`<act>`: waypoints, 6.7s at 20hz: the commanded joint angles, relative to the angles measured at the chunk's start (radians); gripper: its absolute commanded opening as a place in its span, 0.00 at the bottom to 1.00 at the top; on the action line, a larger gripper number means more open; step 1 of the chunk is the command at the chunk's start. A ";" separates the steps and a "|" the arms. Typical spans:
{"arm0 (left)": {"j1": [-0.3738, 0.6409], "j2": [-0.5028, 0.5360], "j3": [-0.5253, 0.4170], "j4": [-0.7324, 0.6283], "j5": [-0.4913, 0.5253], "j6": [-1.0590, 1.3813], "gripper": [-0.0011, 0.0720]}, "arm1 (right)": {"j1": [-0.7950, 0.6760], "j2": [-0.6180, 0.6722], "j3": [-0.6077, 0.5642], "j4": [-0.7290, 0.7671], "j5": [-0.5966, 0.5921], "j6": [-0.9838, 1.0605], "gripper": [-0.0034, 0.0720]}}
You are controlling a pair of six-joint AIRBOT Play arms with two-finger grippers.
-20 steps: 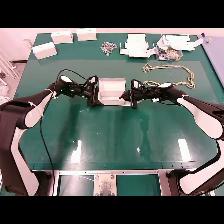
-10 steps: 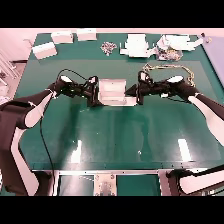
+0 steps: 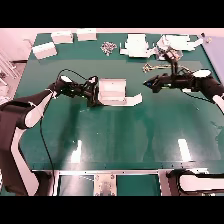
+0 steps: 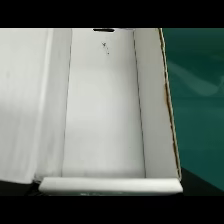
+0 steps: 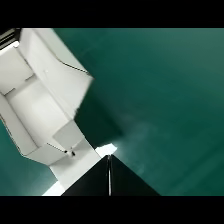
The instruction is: Fold the box and place the chain.
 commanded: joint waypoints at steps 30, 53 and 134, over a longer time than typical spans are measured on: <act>0.000 0.000 0.000 0.000 0.000 0.000 0.88 | 0.201 -0.219 0.129 -0.046 0.100 0.640 0.33; 0.000 0.000 0.000 0.000 0.000 0.000 0.88 | 0.344 -0.219 0.251 -0.362 0.053 0.914 0.46; 0.000 0.000 0.000 0.000 0.000 0.000 0.88 | 0.592 -0.410 0.553 -0.967 0.257 1.631 0.23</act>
